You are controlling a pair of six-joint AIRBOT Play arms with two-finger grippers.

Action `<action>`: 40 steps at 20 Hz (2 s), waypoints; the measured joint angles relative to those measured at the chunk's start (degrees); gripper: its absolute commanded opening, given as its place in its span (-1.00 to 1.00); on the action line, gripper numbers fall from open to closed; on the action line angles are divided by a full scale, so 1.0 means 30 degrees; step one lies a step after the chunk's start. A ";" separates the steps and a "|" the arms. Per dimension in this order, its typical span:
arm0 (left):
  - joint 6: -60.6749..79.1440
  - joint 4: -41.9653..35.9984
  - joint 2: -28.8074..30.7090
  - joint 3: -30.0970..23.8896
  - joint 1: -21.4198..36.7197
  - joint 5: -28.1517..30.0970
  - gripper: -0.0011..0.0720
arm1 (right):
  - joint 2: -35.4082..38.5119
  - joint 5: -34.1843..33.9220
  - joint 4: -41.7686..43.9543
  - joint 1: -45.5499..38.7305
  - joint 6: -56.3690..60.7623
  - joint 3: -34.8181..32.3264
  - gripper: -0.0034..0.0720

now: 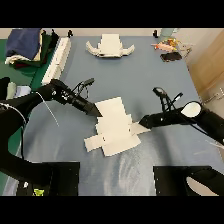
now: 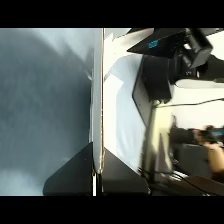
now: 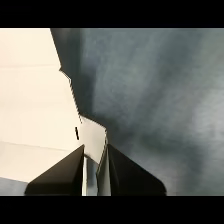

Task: Fold the box.

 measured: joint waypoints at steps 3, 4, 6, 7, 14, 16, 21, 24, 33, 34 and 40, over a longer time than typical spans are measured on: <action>0.1734 0.0240 0.1239 0.0248 -0.1020 0.1996 -0.94 | 0.0656 0.0095 -0.4262 -0.0051 0.3381 0.2317 0.28; 0.2215 0.0634 0.1763 0.0262 -0.1501 0.2579 -0.94 | 0.0823 0.0168 -0.5523 -0.0131 0.4546 0.2922 0.28; 0.3126 0.1625 0.3016 0.0117 -0.2608 0.4080 -0.94 | 0.1056 0.0226 -0.7453 -0.0401 0.6572 0.3825 0.27; 0.3745 0.2025 0.3781 -0.0138 -0.3162 0.4962 -0.94 | 0.1115 0.0262 -0.8138 -0.0554 0.7308 0.4116 0.27; 0.9369 0.2645 0.9449 -0.4758 -0.5880 1.2451 -0.94 | 0.0459 0.0357 -0.9697 -0.0816 0.9537 0.4670 0.27; 1.0666 0.2630 1.0484 -0.6084 -0.6499 1.3937 -0.94 | 0.0029 0.0328 -0.9624 -0.0860 0.9719 0.4685 0.27; 1.1999 0.2579 1.1438 -0.8160 -0.8000 1.6240 -0.94 | -0.1027 0.0160 -0.8896 -0.0852 0.9923 0.4692 0.27; 1.2233 0.2572 1.1570 -0.8852 -0.8553 1.7180 -0.94 | -0.1413 0.0131 -0.8502 -0.0852 0.9967 0.4699 0.27; 1.2422 0.2674 1.1613 -0.9602 -0.8918 1.8455 -0.93 | -0.1654 -0.0058 -0.7970 -0.0852 0.9974 0.4699 0.27; 1.2349 0.2681 1.1672 -0.9391 -0.8918 1.8513 -0.93 | -0.1654 -0.0124 -0.7905 -0.0852 0.9967 0.4699 0.27; 1.1387 0.4597 1.1548 -0.7366 -0.8196 1.6436 -0.94 | -0.1654 -0.0277 -0.7468 -0.0678 0.9967 0.4699 0.25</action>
